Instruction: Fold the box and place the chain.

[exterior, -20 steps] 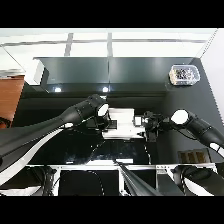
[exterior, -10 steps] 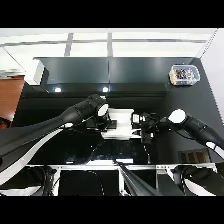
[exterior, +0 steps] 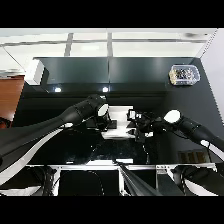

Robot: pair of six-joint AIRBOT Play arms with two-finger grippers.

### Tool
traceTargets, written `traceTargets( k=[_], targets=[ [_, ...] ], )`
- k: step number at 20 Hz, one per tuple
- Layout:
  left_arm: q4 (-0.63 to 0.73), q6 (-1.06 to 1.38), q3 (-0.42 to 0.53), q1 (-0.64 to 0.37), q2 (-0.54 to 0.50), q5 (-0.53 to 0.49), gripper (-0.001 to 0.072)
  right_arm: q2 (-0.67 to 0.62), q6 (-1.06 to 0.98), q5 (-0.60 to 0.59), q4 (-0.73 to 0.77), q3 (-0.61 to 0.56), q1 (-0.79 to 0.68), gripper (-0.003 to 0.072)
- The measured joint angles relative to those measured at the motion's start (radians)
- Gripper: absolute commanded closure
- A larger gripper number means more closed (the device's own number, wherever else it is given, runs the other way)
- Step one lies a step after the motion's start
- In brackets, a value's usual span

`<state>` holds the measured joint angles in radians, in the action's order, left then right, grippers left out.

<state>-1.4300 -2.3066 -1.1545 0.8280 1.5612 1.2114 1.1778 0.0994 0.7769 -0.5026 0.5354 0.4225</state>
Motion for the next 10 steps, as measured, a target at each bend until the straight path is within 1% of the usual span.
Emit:
traceTargets(
  k=[1,2,3,4,5,8,10],
  targets=[
    [0.002,0.0,0.0,0.0,0.0,0.0,0.0686,0.0,-0.002,0.002,0.0,0.0,0.0,0.0194],
    [0.003,0.0,0.0,0.0,0.0,-0.002,0.0686,0.001,-0.006,0.002,0.0,0.0,0.001,0.0205],
    [0.003,0.002,0.0,0.0,0.0,-0.002,0.0686,0.001,-0.012,0.001,-0.002,0.0,0.001,0.0339],
    [0.003,0.002,0.0,0.0,0.0,0.0,0.0686,0.001,-0.024,0.001,-0.006,0.0,0.001,0.0522],
    [0.003,0.002,0.0,0.0,0.0,0.0,0.0686,0.001,-0.041,0.001,-0.02,0.0,0.001,0.0678],
    [0.003,0.003,0.0,0.0,0.0,0.0,0.0686,-0.019,-0.151,0.008,-0.076,0.0,-0.006,0.0674],
    [0.003,0.003,0.0,0.0,0.0,0.0,0.0686,-0.059,-0.274,0.034,-0.122,0.01,-0.035,0.0674]
  ],
)
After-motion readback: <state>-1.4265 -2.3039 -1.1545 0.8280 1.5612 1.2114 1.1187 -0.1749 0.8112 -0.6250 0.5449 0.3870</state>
